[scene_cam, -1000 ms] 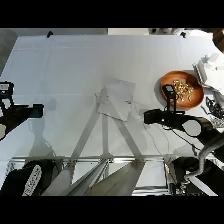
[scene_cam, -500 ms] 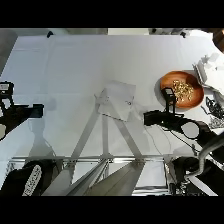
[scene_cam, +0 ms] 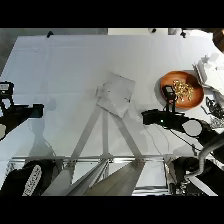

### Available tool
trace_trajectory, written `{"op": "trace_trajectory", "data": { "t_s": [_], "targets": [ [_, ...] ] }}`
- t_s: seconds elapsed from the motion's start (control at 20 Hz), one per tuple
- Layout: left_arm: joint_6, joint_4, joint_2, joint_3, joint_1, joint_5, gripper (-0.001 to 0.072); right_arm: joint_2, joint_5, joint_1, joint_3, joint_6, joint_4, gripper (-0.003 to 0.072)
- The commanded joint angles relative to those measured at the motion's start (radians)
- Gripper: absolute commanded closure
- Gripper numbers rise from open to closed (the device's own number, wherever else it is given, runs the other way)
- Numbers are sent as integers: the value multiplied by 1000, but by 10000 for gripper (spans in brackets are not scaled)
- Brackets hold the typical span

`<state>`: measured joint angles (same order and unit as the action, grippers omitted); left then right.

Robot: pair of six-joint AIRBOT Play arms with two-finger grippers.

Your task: Fold the box and place the chain.

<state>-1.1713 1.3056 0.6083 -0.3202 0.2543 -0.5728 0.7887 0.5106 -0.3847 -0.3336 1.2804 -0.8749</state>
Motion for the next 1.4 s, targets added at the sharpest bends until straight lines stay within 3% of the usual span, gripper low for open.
{"op": "trace_trajectory", "data": {
  "t_s": [0.0,0.25,0.5,0.9,1.2,1.35],
  "targets": [
    [0,0,0,0,1,0,11,-3,114,0,-7,-134,115,679],
    [0,0,0,0,1,0,11,-3,238,0,-7,-245,135,679],
    [0,0,0,0,1,0,11,-3,233,28,-7,-243,6,679],
    [0,0,0,0,1,13,11,-3,157,177,-7,-307,16,679],
    [0,0,0,0,1,20,11,-3,277,177,-7,-403,105,679],
    [0,-18,0,0,0,19,11,-3,394,177,-7,-458,166,679]
  ]
}}
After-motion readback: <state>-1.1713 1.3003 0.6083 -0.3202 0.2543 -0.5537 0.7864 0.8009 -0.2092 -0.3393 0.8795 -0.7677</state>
